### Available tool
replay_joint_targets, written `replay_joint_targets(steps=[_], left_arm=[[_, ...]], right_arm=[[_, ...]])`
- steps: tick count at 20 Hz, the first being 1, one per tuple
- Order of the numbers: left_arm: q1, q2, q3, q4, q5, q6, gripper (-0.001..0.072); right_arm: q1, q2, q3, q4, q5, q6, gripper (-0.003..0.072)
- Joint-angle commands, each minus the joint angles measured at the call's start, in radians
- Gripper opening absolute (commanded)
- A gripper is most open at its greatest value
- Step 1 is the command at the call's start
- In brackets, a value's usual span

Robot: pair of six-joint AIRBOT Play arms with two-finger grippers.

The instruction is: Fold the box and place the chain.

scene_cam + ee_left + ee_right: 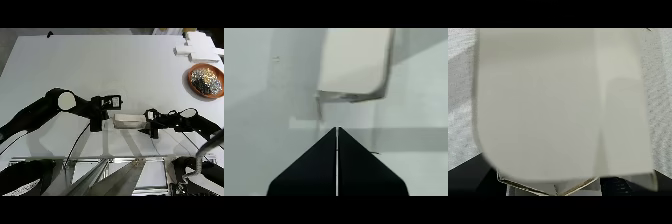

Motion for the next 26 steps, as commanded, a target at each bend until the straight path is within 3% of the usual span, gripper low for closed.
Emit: replay_joint_targets(steps=[1,4,9,13,15,20,26], left_arm=[[-0.063,0.043,0.001,0.052,-0.081,-0.082,0.0001],[-0.155,0.017,0.001,0.009,-0.003,-0.082,0.0001],[-0.203,-0.065,0.001,-0.268,0.365,-0.084,0.0001],[-0.194,-0.14,0.001,-0.273,0.694,-0.243,0.0001],[-0.189,-0.203,0.001,-0.273,0.782,-0.365,0.0005],[-0.182,-0.333,0.001,-0.313,0.694,-0.52,0.0005],[-0.124,-0.207,0.001,-0.269,0.676,-0.507,0.0005]], right_arm=[[0.0,0.0,0.0,0.0,0.0,0.0,0.0444],[0.0,0.0,0.0,0.0,0.0,0.0,0.0444],[0.0,0.0,0.0,0.0,0.0,0.0,0.0444],[0.0,0.0,0.0,0.0,0.0,0.0,0.0444],[0.0,0.0,0.0,0.0,0.0,0.0,0.0444],[0.0,0.0,0.0,0.0,0.0,0.0,0.0444],[0.0,0.0,0.0,0.0,0.0,0.0,0.0444]])
